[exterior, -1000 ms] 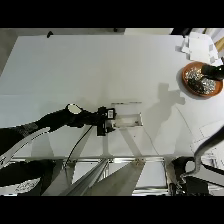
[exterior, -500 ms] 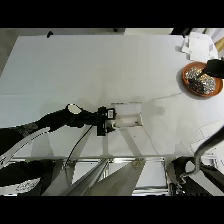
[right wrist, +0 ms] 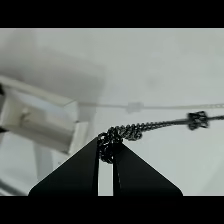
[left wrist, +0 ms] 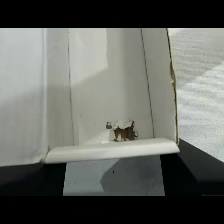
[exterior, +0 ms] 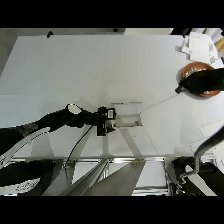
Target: Fold the box and place the chain.
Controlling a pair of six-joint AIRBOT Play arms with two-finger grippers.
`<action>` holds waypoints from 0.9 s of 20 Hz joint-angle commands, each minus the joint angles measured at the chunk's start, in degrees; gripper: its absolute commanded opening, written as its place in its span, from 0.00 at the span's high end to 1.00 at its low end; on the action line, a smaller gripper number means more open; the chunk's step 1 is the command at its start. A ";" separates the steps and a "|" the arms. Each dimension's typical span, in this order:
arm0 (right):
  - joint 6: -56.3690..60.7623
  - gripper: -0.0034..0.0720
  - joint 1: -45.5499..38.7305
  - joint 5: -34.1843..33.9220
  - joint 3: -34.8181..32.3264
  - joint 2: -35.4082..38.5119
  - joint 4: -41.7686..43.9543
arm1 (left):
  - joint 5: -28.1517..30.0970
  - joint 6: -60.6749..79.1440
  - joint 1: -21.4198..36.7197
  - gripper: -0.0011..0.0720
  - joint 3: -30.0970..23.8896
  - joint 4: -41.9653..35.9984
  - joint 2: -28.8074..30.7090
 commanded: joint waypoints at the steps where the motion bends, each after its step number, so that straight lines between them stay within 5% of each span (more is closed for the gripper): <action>1: 2.32 0.93 7.48 1.18 -0.04 2.29 0.46 | 0.02 0.00 0.02 0.89 0.04 0.02 0.00; 10: 5.79 0.93 23.61 0.17 -0.20 2.51 0.42 | 0.02 0.00 0.02 0.89 0.04 0.02 0.00; 18: 10.29 0.93 35.93 -7.93 -2.99 2.38 -0.50 | 0.02 0.00 0.02 0.89 0.04 0.02 0.00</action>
